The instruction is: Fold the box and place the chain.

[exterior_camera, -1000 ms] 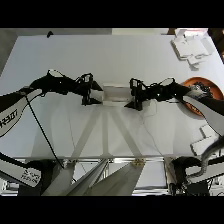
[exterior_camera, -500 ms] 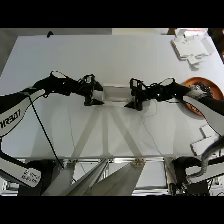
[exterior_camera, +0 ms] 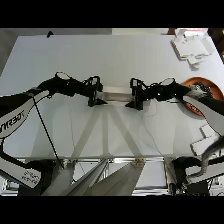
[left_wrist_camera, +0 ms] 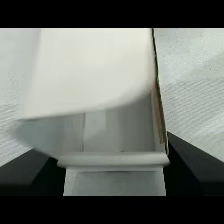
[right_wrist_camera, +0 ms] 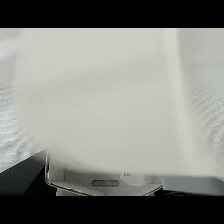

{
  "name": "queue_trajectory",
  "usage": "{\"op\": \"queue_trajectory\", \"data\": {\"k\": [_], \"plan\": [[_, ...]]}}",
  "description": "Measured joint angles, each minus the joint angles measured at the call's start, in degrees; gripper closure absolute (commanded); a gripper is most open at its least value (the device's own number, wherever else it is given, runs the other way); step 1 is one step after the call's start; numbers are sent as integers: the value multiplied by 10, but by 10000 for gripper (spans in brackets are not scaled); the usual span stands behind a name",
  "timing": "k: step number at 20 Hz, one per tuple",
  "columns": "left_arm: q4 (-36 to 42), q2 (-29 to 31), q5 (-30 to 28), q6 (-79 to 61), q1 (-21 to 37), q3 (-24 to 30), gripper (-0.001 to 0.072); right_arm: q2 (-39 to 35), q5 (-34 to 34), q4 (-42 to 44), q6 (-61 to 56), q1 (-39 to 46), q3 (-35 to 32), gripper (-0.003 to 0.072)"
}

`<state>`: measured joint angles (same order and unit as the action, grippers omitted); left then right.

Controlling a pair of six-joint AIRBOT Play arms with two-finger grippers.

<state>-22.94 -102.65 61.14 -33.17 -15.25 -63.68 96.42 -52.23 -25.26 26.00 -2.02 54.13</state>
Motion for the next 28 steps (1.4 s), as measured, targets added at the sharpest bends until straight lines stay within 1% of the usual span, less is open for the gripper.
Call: {"op": "queue_trajectory", "data": {"k": [19,28], "plan": [[-2,0,-9,2,-3,0,342,0,-3,0,0,0,0,165],[-2,0,-9,2,-3,0,332,0,-8,0,0,0,0,159]]}}
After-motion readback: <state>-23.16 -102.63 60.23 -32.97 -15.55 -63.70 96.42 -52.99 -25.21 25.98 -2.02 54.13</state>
